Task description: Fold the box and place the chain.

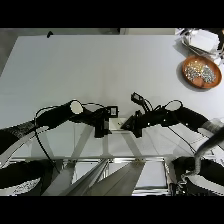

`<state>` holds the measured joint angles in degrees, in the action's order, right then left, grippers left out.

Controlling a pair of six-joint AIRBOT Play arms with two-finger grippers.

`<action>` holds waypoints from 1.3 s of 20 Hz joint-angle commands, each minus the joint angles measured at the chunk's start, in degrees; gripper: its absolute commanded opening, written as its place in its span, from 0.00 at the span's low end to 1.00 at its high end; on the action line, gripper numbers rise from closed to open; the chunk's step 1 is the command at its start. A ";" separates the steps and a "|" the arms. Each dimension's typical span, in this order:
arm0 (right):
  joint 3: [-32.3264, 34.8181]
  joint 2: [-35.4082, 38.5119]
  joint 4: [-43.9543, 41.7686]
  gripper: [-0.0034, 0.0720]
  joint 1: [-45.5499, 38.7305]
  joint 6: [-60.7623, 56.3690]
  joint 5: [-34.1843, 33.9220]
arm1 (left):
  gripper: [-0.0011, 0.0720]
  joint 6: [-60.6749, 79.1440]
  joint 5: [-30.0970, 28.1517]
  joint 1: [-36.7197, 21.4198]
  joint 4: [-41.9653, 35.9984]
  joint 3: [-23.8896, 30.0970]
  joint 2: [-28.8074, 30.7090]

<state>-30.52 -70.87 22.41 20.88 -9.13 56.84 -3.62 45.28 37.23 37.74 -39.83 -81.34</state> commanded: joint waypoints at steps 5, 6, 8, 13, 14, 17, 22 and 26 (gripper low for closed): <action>-12.39 14.82 25.18 0.06 -9.73 -20.41 10.54 | 0.41 0.15 -0.02 0.00 0.07 0.00 0.04; -13.99 16.68 27.87 0.06 -11.72 -23.21 12.72 | 0.41 0.15 -0.04 0.00 0.07 0.00 0.04; -16.46 19.82 35.04 0.06 -15.43 -30.40 16.98 | 0.41 0.15 -0.02 0.00 0.07 0.00 0.04; -15.56 21.46 59.58 0.06 -21.90 -49.44 23.41 | 0.41 0.15 -0.04 0.00 0.07 0.00 0.04; -14.53 21.46 60.35 0.06 -23.69 -51.21 23.26 | 0.41 0.15 -0.04 0.00 0.07 0.00 0.04; -10.25 21.46 59.84 0.06 -28.94 -57.53 23.26 | 0.41 -2.14 1.05 0.00 0.02 0.00 0.04; -6.56 21.46 58.34 0.06 -30.64 -61.48 24.70 | 0.41 -2.43 1.95 0.00 -0.92 0.00 0.04; -6.56 21.46 54.77 0.07 -30.64 -61.53 24.02 | 0.41 -2.43 2.12 0.00 -0.90 0.00 0.04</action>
